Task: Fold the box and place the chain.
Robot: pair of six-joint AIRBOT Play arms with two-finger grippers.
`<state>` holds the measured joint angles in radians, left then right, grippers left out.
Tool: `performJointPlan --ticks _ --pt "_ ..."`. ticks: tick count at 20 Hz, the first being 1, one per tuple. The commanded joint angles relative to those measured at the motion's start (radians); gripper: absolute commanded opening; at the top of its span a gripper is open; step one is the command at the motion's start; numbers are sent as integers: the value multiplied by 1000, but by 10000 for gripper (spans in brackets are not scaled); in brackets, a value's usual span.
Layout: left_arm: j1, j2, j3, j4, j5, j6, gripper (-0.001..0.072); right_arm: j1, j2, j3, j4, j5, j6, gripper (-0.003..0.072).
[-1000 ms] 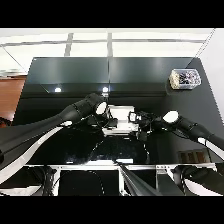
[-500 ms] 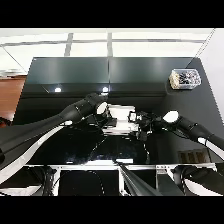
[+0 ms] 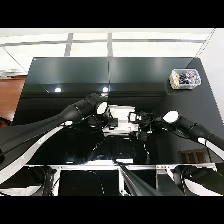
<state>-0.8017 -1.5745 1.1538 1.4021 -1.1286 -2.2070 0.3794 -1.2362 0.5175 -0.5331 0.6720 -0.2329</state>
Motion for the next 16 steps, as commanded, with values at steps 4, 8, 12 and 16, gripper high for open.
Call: performJointPlan --ticks 4,8,12,16 --pt "0 0 0 7 19 -25 418 1 -1 0 1 0 0 66" --pt "1 0 0 7 19 -23 419 1 -1 0 1 0 1 66" --pt "13 0 0 11 16 -22 418 1 -1 0 1 0 1 66" --pt "26 0 1 11 10 -17 418 1 -1 0 1 0 0 66"
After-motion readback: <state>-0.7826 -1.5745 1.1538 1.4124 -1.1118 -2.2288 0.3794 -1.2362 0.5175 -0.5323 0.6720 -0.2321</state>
